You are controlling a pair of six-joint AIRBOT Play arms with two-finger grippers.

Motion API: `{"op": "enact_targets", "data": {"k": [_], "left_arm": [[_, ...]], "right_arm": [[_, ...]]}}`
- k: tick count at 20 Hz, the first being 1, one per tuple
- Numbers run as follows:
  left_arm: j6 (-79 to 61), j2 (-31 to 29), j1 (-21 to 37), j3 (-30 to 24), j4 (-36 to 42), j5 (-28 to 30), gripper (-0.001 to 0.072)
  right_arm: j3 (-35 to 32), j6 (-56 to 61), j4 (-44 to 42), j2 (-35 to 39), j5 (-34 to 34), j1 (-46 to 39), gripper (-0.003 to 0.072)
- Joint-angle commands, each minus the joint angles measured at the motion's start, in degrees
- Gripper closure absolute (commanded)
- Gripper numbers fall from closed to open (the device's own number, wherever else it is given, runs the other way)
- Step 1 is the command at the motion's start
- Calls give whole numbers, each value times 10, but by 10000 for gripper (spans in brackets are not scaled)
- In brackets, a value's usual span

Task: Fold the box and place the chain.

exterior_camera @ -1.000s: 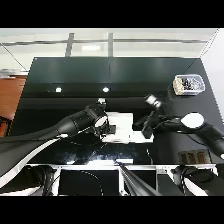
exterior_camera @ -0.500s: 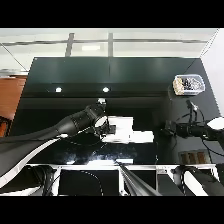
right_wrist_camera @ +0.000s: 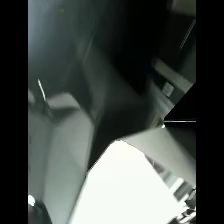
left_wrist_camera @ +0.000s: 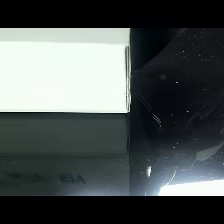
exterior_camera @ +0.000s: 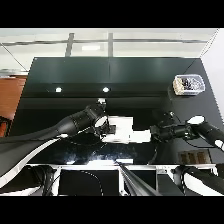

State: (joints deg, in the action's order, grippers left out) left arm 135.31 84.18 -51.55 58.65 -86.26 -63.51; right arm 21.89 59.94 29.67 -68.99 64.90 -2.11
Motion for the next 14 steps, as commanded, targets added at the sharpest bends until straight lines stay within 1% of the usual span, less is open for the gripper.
{"op": "enact_targets", "data": {"k": [1, 2, 3, 4, 5, 10, 14], "left_arm": [[-1, 0, 0, 0, 0, 0, 676], [-1, 0, 0, 0, 0, 0, 676], [-1, 0, 0, 0, 0, 0, 676], [-1, 0, 0, 0, 0, 0, 676], [0, 0, 0, 0, 0, 0, 676], [-1, 0, 0, 0, 0, 0, 676], [-1, 0, 0, 0, 0, 0, 676]], "right_arm": [[39, -44, -30, -20, 32, 38, 659], [54, -43, -21, -20, 46, 37, 657], [63, -43, -23, -20, 63, 38, 513], [69, -43, -24, -20, 76, 38, 196], [75, -43, -24, -20, 82, 38, 70], [80, -40, -32, -20, 70, 54, 71], [85, -14, -31, -20, -1, 117, 72]]}}
